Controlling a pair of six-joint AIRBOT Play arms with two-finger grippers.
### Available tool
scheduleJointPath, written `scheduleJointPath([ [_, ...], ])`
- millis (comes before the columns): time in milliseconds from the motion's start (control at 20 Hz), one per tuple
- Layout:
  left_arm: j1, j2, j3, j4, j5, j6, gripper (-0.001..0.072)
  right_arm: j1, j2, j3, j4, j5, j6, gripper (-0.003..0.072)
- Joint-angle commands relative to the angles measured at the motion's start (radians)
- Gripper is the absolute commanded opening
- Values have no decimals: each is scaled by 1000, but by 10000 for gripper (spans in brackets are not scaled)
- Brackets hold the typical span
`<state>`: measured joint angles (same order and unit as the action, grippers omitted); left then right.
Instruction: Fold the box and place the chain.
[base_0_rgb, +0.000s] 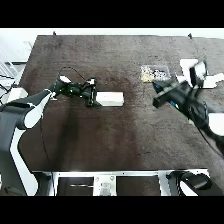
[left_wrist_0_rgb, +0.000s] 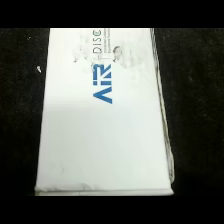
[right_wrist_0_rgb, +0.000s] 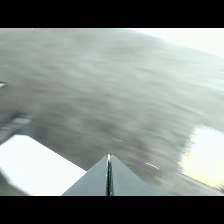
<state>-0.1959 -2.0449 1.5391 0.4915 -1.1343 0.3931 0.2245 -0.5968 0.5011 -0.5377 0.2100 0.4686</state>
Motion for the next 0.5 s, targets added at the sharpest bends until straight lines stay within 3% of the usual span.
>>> scheduleJointPath([
  [0,0,1,0,-5,0,1,362,-12,241,-256,-1,-252,3,7],
  [200,0,1,0,-80,-1,0,362,-12,396,-416,-5,-252,2,6],
  [450,1,1,0,-82,-13,0,362,-12,413,-469,-5,-256,-31,7],
])
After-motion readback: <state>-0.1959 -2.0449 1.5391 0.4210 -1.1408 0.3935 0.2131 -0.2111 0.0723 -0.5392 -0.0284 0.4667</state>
